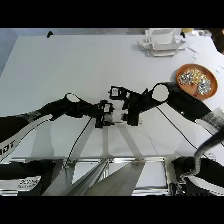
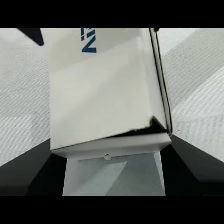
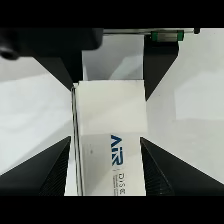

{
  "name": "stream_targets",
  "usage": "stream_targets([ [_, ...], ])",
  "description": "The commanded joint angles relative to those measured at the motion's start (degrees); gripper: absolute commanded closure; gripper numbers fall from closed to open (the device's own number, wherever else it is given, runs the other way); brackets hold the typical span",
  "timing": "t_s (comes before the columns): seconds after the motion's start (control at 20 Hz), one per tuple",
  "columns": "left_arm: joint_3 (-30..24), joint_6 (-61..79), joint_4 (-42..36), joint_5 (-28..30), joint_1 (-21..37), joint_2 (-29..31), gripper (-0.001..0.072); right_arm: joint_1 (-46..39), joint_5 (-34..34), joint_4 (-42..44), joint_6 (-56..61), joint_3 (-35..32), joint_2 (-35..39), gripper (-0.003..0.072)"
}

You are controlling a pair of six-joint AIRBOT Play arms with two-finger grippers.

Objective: Fold the box and place the chain.

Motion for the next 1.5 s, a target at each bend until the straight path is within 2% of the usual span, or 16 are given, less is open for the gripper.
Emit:
stream_targets([
  [0.0,0.04,-0.07,-0.15,0.35,0.04,0.04,0.0623,0.04,1.36,0.87,-0.26,-0.02,0.68,0.0285],
  [0.15,0.04,-0.07,-0.15,0.35,0.04,0.04,0.0623,0.02,0.52,0.83,-0.24,-0.02,0.68,0.0647],
  [0.2,0.04,-0.07,-0.15,0.35,0.04,0.04,0.0623,0.02,-0.07,0.83,-0.22,-0.04,0.57,0.0668],
  [0.6,0.04,-0.07,-0.13,0.37,0.04,0.04,0.0623,0.04,0.74,1.09,-0.24,-2.49,-0.63,0.0679],
  [1.05,0.04,-0.09,-0.15,0.37,0.04,0.04,0.0623,0.04,-3.45,3.41,-1.05,-8.44,-0.63,0.0679],
  [1.45,0.04,-0.07,-0.15,0.35,0.04,0.04,0.0623,0.02,-5.03,3.32,-1.29,-8.68,1.18,0.0678],
])
